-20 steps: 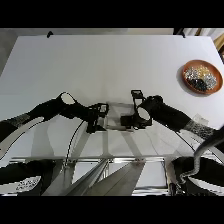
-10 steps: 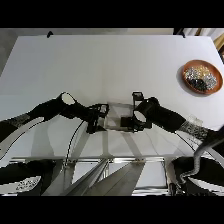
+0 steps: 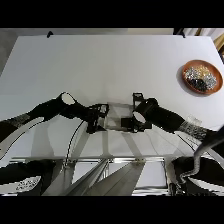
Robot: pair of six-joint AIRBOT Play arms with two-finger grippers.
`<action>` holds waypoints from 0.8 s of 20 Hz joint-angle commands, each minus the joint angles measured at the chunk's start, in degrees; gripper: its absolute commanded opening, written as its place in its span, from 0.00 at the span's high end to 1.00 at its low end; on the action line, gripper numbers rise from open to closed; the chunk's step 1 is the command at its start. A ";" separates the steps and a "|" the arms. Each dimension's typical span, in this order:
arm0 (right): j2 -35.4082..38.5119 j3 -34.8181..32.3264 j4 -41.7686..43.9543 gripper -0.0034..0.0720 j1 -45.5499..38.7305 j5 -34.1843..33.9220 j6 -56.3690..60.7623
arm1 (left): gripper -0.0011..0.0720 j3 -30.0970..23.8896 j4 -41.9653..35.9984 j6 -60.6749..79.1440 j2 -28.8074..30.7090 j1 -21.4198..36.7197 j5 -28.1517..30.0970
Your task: Fold the box and place the chain.
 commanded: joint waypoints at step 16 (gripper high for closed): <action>16.44 0.04 -2.95 0.28 1.09 1.92 -15.89 | 0.70 0.00 -0.02 -0.11 0.02 0.04 0.07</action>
